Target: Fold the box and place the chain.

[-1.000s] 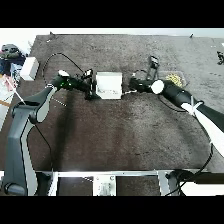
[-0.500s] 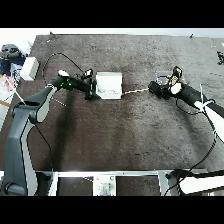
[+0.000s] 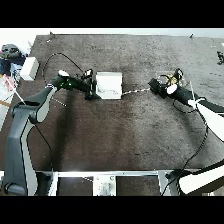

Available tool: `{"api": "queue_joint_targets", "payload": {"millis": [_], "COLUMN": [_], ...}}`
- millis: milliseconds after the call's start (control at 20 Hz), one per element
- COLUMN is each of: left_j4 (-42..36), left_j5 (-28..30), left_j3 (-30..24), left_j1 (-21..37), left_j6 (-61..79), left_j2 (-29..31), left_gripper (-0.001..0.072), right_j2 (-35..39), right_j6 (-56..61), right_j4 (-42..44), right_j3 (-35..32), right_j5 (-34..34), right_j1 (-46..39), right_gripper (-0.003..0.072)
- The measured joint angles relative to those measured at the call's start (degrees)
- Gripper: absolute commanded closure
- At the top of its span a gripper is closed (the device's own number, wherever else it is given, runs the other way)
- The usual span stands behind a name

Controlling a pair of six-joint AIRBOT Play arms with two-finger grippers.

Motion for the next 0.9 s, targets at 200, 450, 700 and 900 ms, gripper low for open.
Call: {"api": "queue_joint_targets", "payload": {"millis": [200,450,700,900], "left_j4": [0.02,0.00,0.02,0.02], "left_j5": [0.00,0.02,0.02,0.02], "left_j3": [0.00,0.00,0.00,0.00], "left_j1": [0.00,0.00,0.00,0.00], "left_j6": [0.00,0.02,0.02,0.00], "left_j2": [0.00,0.00,0.00,0.00], "left_gripper": [0.0373,0.0373,0.0373,0.0373], "right_j2": [2.19,11.63,21.14,24.50], "right_j6": [-1.62,-4.98,-7.54,-8.11], "right_j4": [0.39,0.39,0.39,0.72], "right_j3": [0.52,0.68,0.70,0.79], "right_j5": [-0.46,0.04,-1.01,-5.70], "right_j1": [2.91,8.41,15.52,21.79], "right_gripper": [0.0673,0.0673,0.0674,0.0674]}}
